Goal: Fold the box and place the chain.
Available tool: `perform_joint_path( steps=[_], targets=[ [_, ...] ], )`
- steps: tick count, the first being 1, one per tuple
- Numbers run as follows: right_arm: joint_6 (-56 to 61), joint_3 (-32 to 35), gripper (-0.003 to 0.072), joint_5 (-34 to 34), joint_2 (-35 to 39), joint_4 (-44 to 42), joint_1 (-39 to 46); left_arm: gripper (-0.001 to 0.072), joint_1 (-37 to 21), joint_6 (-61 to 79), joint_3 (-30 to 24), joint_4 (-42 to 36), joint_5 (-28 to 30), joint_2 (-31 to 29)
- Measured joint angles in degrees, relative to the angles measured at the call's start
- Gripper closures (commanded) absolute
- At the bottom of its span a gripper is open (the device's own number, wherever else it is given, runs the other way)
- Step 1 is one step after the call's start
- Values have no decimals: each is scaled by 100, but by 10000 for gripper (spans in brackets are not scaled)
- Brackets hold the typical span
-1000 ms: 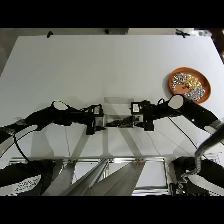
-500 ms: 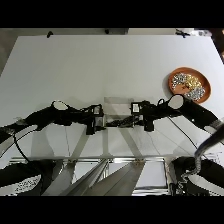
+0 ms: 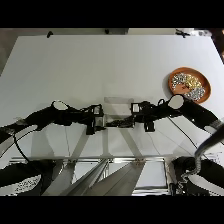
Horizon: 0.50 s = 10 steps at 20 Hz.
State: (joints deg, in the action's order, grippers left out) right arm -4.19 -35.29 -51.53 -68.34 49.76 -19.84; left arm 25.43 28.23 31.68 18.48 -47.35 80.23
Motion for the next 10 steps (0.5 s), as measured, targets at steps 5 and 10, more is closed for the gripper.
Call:
perform_joint_path(
  steps=[5,10],
  targets=[
    [863,0,678,177,251,420,0,440,0,0,-2,0,-2,0],
    [1888,2,678,247,920,728,-17,440,0,0,-2,0,-2,0]
  ],
)
